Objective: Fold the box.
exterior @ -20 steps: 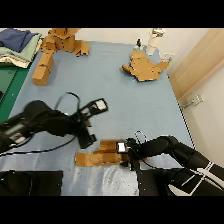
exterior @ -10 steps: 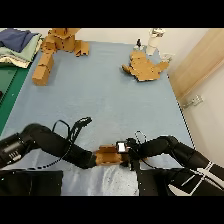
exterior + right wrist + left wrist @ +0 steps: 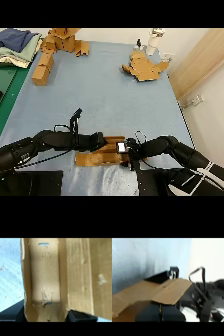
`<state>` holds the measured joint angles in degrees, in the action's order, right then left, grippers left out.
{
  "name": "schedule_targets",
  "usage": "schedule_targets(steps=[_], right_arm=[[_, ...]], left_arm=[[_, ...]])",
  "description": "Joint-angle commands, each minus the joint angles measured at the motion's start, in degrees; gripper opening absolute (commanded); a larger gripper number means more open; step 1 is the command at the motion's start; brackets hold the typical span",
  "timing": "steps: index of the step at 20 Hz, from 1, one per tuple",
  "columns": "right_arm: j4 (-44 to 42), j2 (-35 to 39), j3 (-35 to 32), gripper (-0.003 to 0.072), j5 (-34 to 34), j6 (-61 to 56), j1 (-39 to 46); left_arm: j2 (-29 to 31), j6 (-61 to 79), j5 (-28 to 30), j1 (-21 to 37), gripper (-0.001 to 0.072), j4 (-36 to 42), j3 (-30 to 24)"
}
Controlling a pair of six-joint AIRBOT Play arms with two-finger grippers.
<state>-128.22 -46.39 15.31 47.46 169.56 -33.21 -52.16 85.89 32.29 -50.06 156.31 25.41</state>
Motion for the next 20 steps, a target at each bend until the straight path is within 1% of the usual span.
schedule_targets(steps=[1, 4, 6, 13, 14, 16, 18, 20], right_arm=[[0.1, 0.0, 0.0, 0.0537, 0.0, 0.0, 0.0], [0.1, 0.0, 0.0, 0.0537, 0.0, 0.0, 0.0], [0.4, 0.0, 0.0, 0.0537, 0.0, 0.0, 0.0], [0.5, 0.0, 0.0, 0.0537, 0.0, 0.0, 0.0], [0.5, 0.0, 0.0, 0.0537, 0.0, 0.0, 0.0], [0.5, 0.0, 0.0, 0.0537, 0.0, 0.0, 0.0], [0.5, 0.0, 0.0, 0.0537, 0.0, 0.0, 0.0], [0.5, 0.0, 0.0, 0.0537, 0.0, 0.0, 0.0]], left_arm=[[-5.6, -0.4, -6.7, 0.2, 0.0014, 1.0, -0.1], [-11.2, 0.1, -6.7, 0.2, 0.0014, -0.1, -0.1], [-14.1, 0.3, -5.3, 0.2, 0.0014, -0.3, 0.2], [-14.4, 5.9, -5.1, 0.2, 0.0014, -0.8, 4.0], [-14.1, 7.5, -4.3, 0.7, 0.0014, -0.8, 4.7], [-12.2, 11.0, -0.8, 3.7, 0.0014, -0.9, 5.8], [-7.2, 13.0, 3.8, 8.8, 0.0014, -1.0, 5.8], [-0.9, 15.4, 9.0, 15.5, 0.0014, -1.3, 5.8]])
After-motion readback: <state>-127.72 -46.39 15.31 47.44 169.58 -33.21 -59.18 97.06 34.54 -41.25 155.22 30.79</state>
